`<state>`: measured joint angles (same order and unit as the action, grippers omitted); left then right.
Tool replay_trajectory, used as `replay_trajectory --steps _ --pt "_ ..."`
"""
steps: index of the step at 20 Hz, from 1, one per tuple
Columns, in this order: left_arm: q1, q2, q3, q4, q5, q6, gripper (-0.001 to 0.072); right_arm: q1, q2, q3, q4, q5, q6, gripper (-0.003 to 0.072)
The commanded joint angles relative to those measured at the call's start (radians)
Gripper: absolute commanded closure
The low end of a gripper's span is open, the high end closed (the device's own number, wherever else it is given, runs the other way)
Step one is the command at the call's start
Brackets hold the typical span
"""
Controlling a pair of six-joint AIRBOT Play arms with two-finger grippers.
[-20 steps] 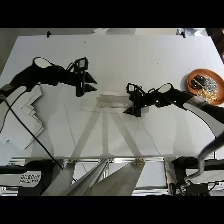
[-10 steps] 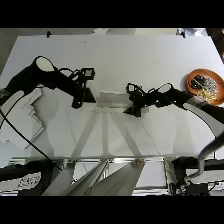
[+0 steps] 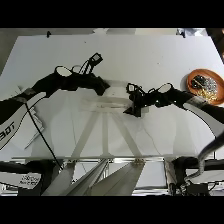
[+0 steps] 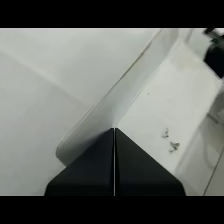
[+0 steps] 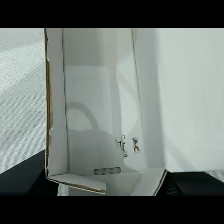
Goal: Fold the box and place the chain.
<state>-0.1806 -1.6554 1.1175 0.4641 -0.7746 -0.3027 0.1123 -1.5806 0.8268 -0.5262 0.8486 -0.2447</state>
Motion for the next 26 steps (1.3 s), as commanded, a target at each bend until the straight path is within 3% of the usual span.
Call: replay_trajectory --steps 1,6,10,13,14,15,16,17,19,20,23,26 --pt "-0.008 -0.062 0.0 0.074 -0.004 -0.135 0.07 0.001 -0.001 0.0 0.0 0.0 0.0 0.0288" --pt "0.009 0.036 0.0 0.073 -0.079 -0.1 0.0698 0.001 -0.001 0.0 0.0 0.0 0.0 0.0288" --pt "0.09 0.185 0.0 0.084 -0.245 -0.039 0.0697 0.001 -0.001 0.0 0.0 0.0 0.0 0.0288" --pt "0.161 0.239 0.0 0.203 -0.336 0.085 0.0689 0.001 -0.001 0.0 0.0 0.0 0.0 0.0288" --pt "0.174 0.24 -0.001 0.28 -0.341 0.141 0.0661 0.001 -0.001 0.0 0.0 0.0 0.0 0.0288" --pt "0.176 0.238 -0.001 0.355 -0.34 0.199 0.0516 0.001 -0.001 0.0 0.0 0.0 0.0 0.0288" --pt "0.175 0.237 -0.002 0.412 -0.335 0.257 0.0298 0.001 -0.001 0.0 0.0 0.0 0.0 0.0288" --pt "0.174 0.236 -0.009 0.418 -0.324 0.311 0.021 0.001 -0.001 0.0 0.0 0.0 0.0 0.0288" --pt "0.172 0.235 -0.042 0.381 -0.317 0.442 0.0185 0.001 -0.001 0.0 0.0 0.0 0.0 0.0288" --pt "0.166 0.235 -0.069 0.362 -0.317 0.535 0.0128 0.001 -0.001 0.0 0.0 0.0 0.0 0.0288" --pt "0.133 0.226 -0.151 0.351 -0.287 0.704 0.0056 0.001 -0.001 0.0 0.0 0.0 0.0 0.0288" --pt "0.103 0.202 -0.196 0.352 -0.223 0.729 0.0057 0.001 -0.001 0.0 0.0 0.0 0.0 0.0288"
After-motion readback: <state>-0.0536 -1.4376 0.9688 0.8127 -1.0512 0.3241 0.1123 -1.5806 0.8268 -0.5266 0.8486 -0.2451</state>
